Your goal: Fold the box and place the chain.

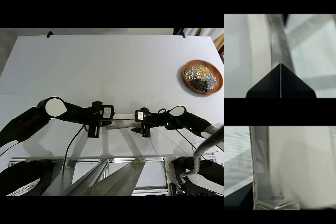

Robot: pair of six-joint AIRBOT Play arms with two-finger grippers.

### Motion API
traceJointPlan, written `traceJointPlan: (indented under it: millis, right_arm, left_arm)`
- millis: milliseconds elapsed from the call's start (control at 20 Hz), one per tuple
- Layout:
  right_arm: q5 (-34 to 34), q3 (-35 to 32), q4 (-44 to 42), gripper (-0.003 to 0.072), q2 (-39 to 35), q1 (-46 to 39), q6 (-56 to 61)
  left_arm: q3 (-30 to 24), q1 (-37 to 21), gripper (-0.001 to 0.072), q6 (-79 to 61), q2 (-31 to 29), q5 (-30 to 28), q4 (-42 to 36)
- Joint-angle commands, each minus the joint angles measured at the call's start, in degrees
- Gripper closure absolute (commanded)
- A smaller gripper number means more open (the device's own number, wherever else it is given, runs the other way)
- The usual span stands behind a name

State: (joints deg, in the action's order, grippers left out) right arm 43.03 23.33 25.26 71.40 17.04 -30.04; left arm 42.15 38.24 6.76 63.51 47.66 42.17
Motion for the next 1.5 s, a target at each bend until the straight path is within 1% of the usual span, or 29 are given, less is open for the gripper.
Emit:
traceJointPlan:
  millis: [0,100,150,500,850,1000,1100,1200,1300,1450]
  right_arm:
    - [0.0,0.0,0.0,0.028,0.0,0.0,0.0]
    - [0.0,0.0,0.0,0.028,0.0,0.0,0.0]
    - [0.0,0.0,0.0,0.028,0.0,0.0,0.0]
    - [0.0,0.0,0.0,0.028,0.0,0.0,0.0]
    - [0.0,0.0,0.0,0.028,0.0,0.0,0.0]
    - [0.0,0.0,0.0,0.028,0.0,0.0,0.0]
    - [0.0,0.0,0.0,0.028,0.0,0.0,0.0]
    - [0.0,0.0,0.0,0.028,0.0,0.0,0.0]
    - [0.0,0.0,0.0,0.028,0.0,0.0,0.0]
    - [0.0,0.0,0.0,0.028,0.0,0.0,0.0]
  left_arm:
    - [0.0,1.1,0.0701,0.2,3.3,-17.7,-5.7]
    - [0.0,0.6,0.0702,2.7,4.9,-21.6,-5.8]
    - [0.0,0.4,0.0703,3.0,5.6,-22.2,-5.8]
    - [0.0,0.4,0.0703,3.0,14.3,-21.2,-5.7]
    - [0.0,0.3,0.0703,2.1,15.0,-21.4,-5.7]
    - [0.1,0.3,0.0701,2.1,12.7,-21.6,-5.5]
    - [0.1,-0.5,0.0701,2.1,9.1,-21.3,-3.8]
    - [0.0,-2.4,0.0701,2.9,4.5,-19.5,-0.4]
    - [0.0,-5.2,0.0701,5.4,0.2,-14.9,3.0]
    - [-0.2,-10.5,0.0702,10.1,-3.9,-3.7,6.3]
